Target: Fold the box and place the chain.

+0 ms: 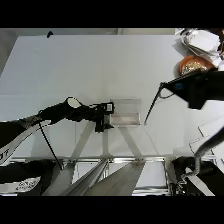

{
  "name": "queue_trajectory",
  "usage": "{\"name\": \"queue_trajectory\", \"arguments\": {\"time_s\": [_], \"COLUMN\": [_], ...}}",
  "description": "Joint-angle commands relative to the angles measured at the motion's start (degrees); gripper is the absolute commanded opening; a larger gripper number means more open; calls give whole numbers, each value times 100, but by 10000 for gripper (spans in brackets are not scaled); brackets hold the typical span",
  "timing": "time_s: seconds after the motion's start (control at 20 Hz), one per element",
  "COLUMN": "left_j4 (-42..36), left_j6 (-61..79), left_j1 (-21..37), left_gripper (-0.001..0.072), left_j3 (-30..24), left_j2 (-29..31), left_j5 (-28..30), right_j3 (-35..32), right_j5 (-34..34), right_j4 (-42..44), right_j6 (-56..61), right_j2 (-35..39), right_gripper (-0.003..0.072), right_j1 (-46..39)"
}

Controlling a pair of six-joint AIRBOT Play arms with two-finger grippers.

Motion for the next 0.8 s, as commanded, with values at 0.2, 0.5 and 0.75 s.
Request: {"name": "queue_trajectory", "arguments": {"time_s": [0.2, 0.5, 0.75], "left_j4": [2, 2, 2], "left_j6": [0, 0, 0], "left_j1": [2, 2, 2], "left_gripper": [210, 210, 210], "left_j3": [0, 0, 0], "left_j2": [4, 4, 4], "left_j5": [2, 2, 2], "right_j3": [-1257, -1252, -1250], "right_j5": [-1843, -1902, -1906], "right_j4": [173, 413, 455], "right_j6": [-22, -20, -26], "right_j2": [-39, -37, -20], "right_gripper": [14, 13, 13], "right_j1": [916, 1034, 1034]}}
